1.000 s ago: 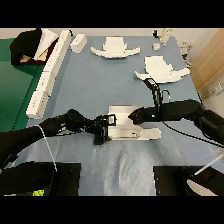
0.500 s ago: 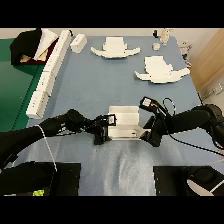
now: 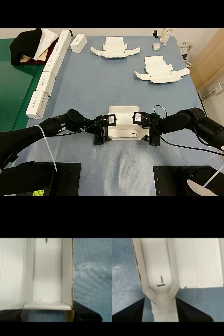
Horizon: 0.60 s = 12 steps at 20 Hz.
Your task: Fold the box.
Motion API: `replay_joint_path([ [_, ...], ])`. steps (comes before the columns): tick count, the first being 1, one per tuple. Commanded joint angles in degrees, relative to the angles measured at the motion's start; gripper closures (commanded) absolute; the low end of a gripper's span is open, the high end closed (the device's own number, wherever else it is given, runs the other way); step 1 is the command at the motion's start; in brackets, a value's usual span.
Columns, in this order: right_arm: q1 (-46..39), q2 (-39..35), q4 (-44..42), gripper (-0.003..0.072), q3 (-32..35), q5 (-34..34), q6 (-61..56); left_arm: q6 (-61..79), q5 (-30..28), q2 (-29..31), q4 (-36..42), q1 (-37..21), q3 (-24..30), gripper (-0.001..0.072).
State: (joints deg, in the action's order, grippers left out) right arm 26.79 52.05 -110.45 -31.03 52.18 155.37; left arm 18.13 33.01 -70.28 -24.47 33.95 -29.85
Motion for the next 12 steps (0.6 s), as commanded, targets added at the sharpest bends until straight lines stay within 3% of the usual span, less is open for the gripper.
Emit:
replay_joint_path([
  [1, 0.0, 1.7, 1.4, 0.0106, 0.2, -3.4, 3.7, 0.0, 0.0, 0.0, 0.0, 0.0, 0.0, 0.02],
  [2, 0.0, 1.9, 1.4, 0.0123, 0.2, -4.0, 4.4, 0.0, 0.0, 0.0, 0.0, 0.0, 0.0, 0.02],
  [3, 0.0, 1.9, 1.3, 0.0211, 0.2, -4.0, 4.7, 0.0, 0.0, 0.0, 0.0, 0.0, 0.0, 0.02],
  [4, 0.0, 1.9, 0.8, 0.0251, 0.2, -3.9, 4.7, 0.0, 0.0, 0.0, 0.0, 0.0, 0.0, 0.02],
  [7, 0.1, 2.0, -2.1, 0.0293, 0.2, -3.7, 5.2, 0.0, 0.0, 0.0, 0.0, 0.0, 0.0, 0.02],
  [9, 0.1, 2.3, -5.0, 0.0552, 0.2, -3.7, 6.8, 0.0, 0.0, 0.0, 0.0, 0.0, 0.0, 0.02],
  [11, 0.2, 3.3, -6.7, 0.0564, 0.2, -3.7, 8.2, 0.0, 0.0, 0.0, 0.0, 0.0, 0.0, 0.02],
  [12, 0.2, 3.8, -7.2, 0.0653, 0.2, -3.7, 8.7, 0.0, 0.0, 0.0, 0.0, 0.0, 0.0, 0.02],
])
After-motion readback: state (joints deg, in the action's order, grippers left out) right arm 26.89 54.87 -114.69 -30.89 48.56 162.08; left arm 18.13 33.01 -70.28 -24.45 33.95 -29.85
